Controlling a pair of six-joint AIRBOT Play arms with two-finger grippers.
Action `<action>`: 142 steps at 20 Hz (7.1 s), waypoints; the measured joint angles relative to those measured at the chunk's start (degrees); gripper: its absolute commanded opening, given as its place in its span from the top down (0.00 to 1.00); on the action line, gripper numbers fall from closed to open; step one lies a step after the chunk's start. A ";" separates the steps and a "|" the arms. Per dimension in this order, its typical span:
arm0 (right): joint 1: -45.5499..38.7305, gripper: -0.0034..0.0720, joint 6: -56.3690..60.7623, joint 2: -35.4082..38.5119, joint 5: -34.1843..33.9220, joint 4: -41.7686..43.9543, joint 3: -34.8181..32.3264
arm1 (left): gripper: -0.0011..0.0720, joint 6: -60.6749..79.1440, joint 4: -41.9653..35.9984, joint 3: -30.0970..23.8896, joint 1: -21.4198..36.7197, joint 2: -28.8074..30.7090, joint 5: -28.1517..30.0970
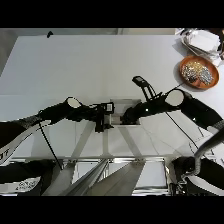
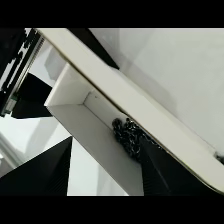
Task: Fold the box and place the chain.
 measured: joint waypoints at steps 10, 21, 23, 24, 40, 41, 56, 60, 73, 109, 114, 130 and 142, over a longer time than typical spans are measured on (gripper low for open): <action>-27.82 0.43 4.28 4.55 10.34 -15.08 6.58 | 0.70 0.00 0.00 0.00 0.00 0.00 0.00; -34.14 0.45 19.80 -13.81 -12.22 -33.20 12.61 | 0.70 0.00 0.00 0.00 0.00 0.00 0.00; -34.23 0.45 22.27 -17.51 -15.45 -34.27 13.46 | 0.70 0.00 0.00 0.00 0.00 0.00 0.00; -34.29 0.45 23.47 -19.10 -16.61 -35.19 13.86 | 0.70 0.00 0.00 0.00 0.00 0.00 0.00; -37.97 0.94 26.77 -26.53 -24.98 -38.10 15.43 | 0.70 0.00 0.00 0.00 0.00 0.00 0.00; -37.97 0.94 26.32 -26.47 -24.65 -38.05 15.43 | 0.70 0.02 0.02 0.00 0.00 0.00 0.00; -37.97 0.94 10.82 7.39 -11.15 -31.87 15.41 | 0.70 0.00 0.00 0.00 0.00 0.00 0.00; -37.97 0.94 5.73 18.58 -4.57 -23.30 15.41 | 0.70 0.00 0.00 0.00 0.00 0.00 0.00; -32.65 0.94 -3.06 34.45 15.39 4.24 15.41 | 0.70 0.02 0.00 0.00 0.00 0.00 0.00; 3.54 0.94 -9.55 24.79 -17.90 23.41 15.52 | 0.70 0.02 0.00 0.00 0.00 0.00 0.00; 3.58 0.94 -13.20 24.76 -18.43 27.52 16.39 | 0.70 0.02 0.00 0.00 0.00 0.00 0.00; 3.61 0.94 -9.62 19.63 -1.68 5.25 16.79 | 0.70 0.00 0.00 0.00 0.00 0.00 0.00; 3.61 0.94 -7.15 3.17 12.24 -1.60 15.45 | 0.70 0.00 0.00 0.00 0.00 0.00 0.00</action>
